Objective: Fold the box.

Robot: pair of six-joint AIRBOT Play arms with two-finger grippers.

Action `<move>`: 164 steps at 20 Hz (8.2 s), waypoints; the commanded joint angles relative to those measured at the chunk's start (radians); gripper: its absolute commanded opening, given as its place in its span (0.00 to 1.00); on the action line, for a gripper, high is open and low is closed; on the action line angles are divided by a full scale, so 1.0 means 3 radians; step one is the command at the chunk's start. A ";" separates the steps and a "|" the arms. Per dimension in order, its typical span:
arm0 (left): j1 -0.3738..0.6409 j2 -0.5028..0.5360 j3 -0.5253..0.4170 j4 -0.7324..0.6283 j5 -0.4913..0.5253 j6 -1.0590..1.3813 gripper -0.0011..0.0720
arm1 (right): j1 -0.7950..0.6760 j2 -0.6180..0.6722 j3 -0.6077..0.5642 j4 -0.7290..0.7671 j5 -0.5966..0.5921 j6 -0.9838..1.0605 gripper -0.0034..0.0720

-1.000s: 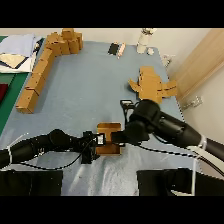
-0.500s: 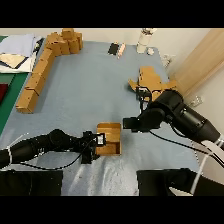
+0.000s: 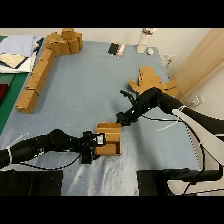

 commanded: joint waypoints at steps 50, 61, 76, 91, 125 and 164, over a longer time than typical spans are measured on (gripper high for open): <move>0.0000 0.0001 0.0003 0.0001 0.0000 0.0001 0.65 | 0.3333 0.2103 -0.1678 -0.3863 0.2079 0.0642 0.62; 0.0000 0.0001 0.0003 0.0001 0.0001 0.0001 0.65 | 0.3366 0.2130 -0.1661 -0.3947 0.2060 0.0712 0.43; 0.0000 0.0001 0.0003 0.0001 0.0000 0.0001 0.65 | 0.3451 0.2341 -0.1638 -0.4417 0.2007 0.0834 0.26; 0.0000 0.0001 0.0003 0.0001 0.0001 0.0001 0.65 | 0.3580 0.2154 -0.1623 -0.3826 0.1924 0.0848 0.26; -0.0003 0.0001 0.0003 0.0001 0.0001 0.0001 0.65 | 0.2890 0.2322 -0.2627 -0.3566 0.4138 0.6209 0.05; -0.0003 0.0001 0.0010 -0.0041 -0.0001 -0.0001 0.65 | 0.2536 0.2492 -0.1637 -0.3830 0.0065 0.5741 0.05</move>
